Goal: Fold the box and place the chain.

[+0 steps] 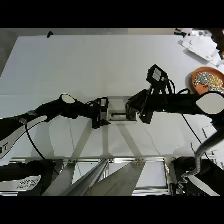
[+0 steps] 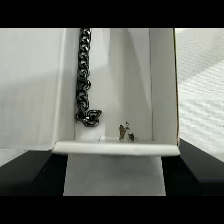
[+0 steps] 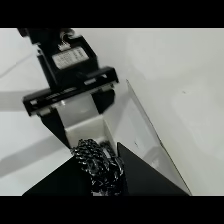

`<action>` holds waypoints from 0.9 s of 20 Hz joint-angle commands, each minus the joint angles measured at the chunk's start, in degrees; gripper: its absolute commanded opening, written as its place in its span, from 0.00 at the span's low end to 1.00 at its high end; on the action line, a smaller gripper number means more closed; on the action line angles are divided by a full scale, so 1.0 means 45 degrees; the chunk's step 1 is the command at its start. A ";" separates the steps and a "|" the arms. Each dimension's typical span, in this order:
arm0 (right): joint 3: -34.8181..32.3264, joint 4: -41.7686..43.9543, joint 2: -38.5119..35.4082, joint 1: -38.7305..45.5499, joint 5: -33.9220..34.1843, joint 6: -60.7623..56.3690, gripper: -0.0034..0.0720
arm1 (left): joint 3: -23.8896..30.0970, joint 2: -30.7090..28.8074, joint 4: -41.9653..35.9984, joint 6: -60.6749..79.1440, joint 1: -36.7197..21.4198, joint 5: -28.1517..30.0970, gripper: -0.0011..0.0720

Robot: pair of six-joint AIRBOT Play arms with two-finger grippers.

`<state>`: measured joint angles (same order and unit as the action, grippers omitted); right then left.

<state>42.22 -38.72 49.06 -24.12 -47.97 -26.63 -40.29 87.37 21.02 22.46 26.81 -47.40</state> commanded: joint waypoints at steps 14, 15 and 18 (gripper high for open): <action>0.0010 0.0355 0.1904 -0.1554 0.1477 -0.1311 0.06 | 0.0005 0.0010 0.0005 0.0000 -0.0005 0.0005 0.37; 0.0010 0.0340 0.2307 -0.1554 0.1477 -0.1481 0.06 | 0.0005 0.0005 0.0005 0.0000 -0.0005 0.0005 0.37; 0.0010 0.0335 0.3502 -0.1559 0.1316 -0.1846 0.06 | 0.0005 0.0005 0.0005 0.0000 -0.0005 0.0005 0.37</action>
<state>42.24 -37.17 60.23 -31.07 -41.32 -33.15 -40.27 87.37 21.04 22.46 26.81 -47.40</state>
